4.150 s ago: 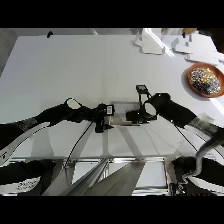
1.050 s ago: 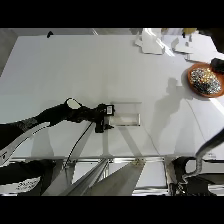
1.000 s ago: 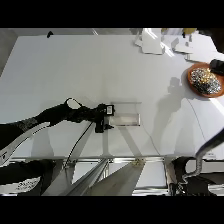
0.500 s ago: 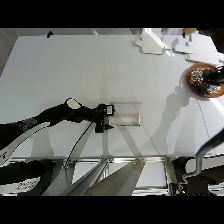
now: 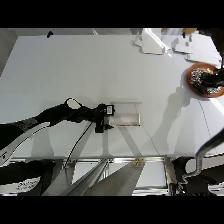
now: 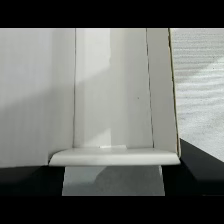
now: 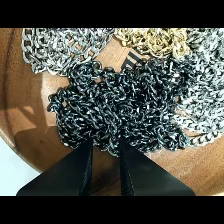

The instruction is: Fold the box and place the chain.

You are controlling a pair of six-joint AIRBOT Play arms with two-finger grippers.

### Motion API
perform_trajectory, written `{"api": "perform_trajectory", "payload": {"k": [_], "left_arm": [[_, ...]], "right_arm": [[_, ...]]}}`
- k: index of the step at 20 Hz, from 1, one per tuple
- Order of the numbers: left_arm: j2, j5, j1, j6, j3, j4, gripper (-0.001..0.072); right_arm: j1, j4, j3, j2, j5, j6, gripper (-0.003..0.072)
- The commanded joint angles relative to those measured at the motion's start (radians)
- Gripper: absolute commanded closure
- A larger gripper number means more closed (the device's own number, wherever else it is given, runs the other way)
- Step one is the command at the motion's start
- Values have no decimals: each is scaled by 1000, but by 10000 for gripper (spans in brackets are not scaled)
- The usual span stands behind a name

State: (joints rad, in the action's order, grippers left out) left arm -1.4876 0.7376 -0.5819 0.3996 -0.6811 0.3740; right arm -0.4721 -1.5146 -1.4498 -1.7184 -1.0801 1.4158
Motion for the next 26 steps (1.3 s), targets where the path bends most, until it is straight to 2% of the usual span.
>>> {"api": "perform_trajectory", "payload": {"k": [1,8,9,10,12,18,22,26], "left_arm": [[0,0,1,0,0,0,501],[0,0,1,0,0,0,501],[0,0,1,0,0,0,501],[0,0,1,0,0,0,501],[0,0,1,0,0,0,501],[0,0,1,0,0,0,501],[0,0,1,0,0,0,501],[0,0,1,0,0,0,501]], "right_arm": [[-2,-3,4,-3,0,-11,525],[-2,1,5,-29,7,-11,528],[-2,1,5,-30,8,-11,543],[-2,0,4,-28,7,-15,668],[-2,0,4,-6,2,-30,669],[-2,23,4,145,-23,-30,669],[-1,140,4,291,-100,-65,669],[0,257,5,490,-166,-92,669]]}}
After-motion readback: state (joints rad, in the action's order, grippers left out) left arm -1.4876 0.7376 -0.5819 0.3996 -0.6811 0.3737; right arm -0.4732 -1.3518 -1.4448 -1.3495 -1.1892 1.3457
